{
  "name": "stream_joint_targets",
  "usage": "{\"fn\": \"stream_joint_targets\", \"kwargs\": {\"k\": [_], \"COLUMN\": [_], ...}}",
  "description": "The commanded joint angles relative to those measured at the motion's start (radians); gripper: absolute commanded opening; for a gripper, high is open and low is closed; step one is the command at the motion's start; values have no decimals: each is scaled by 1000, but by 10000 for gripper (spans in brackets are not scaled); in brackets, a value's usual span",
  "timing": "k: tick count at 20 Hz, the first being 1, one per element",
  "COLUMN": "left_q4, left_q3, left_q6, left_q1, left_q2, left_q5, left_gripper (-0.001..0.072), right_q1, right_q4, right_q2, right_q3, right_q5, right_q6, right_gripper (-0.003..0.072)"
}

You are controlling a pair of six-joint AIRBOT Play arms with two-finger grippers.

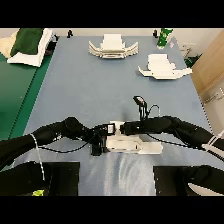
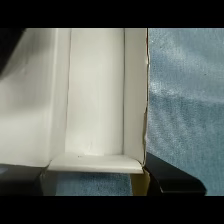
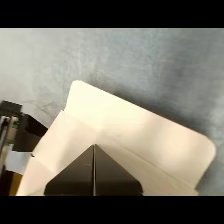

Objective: Fold the box.

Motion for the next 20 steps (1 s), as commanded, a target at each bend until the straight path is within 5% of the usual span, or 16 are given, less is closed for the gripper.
{"fn": "stream_joint_targets", "kwargs": {"k": [1,7,12,20], "left_q4": [4,4,5,4], "left_q3": [0,0,0,6], "left_q6": [-2,-2,2,2], "left_q1": [1,1,1,1], "left_q2": [-1,-1,0,0], "left_q5": [0,-1,36,114], "left_gripper": [604,604,603,605], "right_q1": [38,45,42,2], "right_q4": [-9,-23,-57,-349], "right_q2": [-54,-11,153,319], "right_q3": [-6,-4,13,13], "right_q5": [7,28,27,-76], "right_q6": [-25,-26,-25,197], "right_gripper": [5,5,5,5]}}
